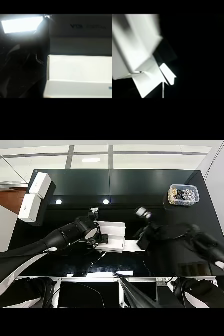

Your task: Fold the box and place the chain.

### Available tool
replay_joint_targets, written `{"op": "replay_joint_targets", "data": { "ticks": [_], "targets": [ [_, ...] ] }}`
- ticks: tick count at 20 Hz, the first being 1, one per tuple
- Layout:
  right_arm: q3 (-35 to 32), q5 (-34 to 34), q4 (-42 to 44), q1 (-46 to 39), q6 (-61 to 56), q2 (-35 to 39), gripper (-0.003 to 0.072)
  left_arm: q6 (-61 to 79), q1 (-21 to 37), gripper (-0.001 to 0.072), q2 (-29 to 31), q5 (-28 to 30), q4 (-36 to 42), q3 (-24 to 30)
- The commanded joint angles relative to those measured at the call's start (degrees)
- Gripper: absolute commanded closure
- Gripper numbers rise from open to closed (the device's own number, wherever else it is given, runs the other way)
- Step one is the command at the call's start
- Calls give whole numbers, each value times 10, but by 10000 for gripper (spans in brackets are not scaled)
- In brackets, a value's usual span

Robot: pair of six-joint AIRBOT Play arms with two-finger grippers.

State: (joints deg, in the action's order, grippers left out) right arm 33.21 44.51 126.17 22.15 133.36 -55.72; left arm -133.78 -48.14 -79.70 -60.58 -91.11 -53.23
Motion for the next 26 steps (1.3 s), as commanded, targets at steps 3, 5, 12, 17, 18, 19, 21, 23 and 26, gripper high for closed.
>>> {"op": "replay_joint_targets", "data": {
  "ticks": [3, 5, 12, 17, 18, 19, 21, 23, 26],
  "targets": [
    [-20, 118, -2, -188, -269, 37, 664, 0, 0, 683, 0, 1, -1, 0],
    [-43, 125, -2, -232, -287, 37, 665, 0, 0, 683, 0, 0, -1, 0],
    [-136, 109, 23, -259, -333, 16, 664, 0, 0, 683, 0, 1, -1, 0],
    [-144, 89, 80, -211, -332, -32, 664, 0, 1, 683, 0, 1, -2, 0],
    [-144, 76, 95, -192, -331, -35, 664, 0, 1, 683, 0, 1, -2, 0],
    [-144, 60, 111, -176, -332, -36, 664, 0, 1, 683, 0, 2, -2, 0],
    [-141, 31, 150, -142, -332, -37, 663, 0, 1, 683, -2, 2, -2, 0],
    [-132, 17, 177, -106, -333, -45, 663, 0, 1, 683, -3, 2, -2, 0],
    [-110, 13, 184, -64, -334, -52, 656, 0, 1, 683, -3, 5, -2, 0]
  ]
}}
